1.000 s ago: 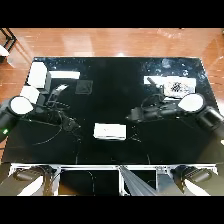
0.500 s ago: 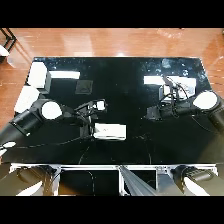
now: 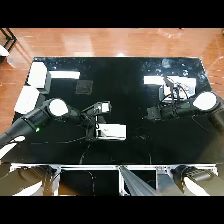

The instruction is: Fold the box and place the chain.

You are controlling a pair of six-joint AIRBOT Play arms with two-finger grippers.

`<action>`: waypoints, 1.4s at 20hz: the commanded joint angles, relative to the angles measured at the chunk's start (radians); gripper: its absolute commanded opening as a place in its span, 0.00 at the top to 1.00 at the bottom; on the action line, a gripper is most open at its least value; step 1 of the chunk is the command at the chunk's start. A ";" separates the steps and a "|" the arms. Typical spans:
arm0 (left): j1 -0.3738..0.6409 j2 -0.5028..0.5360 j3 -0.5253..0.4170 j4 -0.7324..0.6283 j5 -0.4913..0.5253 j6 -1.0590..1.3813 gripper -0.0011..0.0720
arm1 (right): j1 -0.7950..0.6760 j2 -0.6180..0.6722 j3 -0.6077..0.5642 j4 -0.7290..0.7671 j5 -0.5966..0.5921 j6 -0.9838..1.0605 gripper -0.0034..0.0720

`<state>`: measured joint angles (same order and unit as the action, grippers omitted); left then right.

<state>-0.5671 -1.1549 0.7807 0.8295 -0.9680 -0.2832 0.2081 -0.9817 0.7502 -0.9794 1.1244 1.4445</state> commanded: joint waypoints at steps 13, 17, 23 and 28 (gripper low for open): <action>0.001 -0.083 0.001 -0.057 0.023 0.170 0.12 | 0.000 0.000 -0.062 0.010 -0.055 0.003 0.92; 0.001 -0.088 0.001 -0.057 0.020 0.171 0.12 | 0.000 0.000 -0.062 0.010 -0.056 0.003 0.92; -0.006 -0.092 0.001 -0.057 0.031 0.162 0.12 | 0.000 0.000 -0.062 0.010 -0.056 0.003 0.92; -0.020 -0.092 0.001 -0.053 0.072 0.133 0.12 | 0.000 0.000 -0.062 0.010 -0.064 0.003 0.92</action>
<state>-0.5789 -1.2465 0.7807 0.7738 -0.9173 -0.1387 0.2081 -0.9817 0.6891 -0.9695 1.0653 1.4475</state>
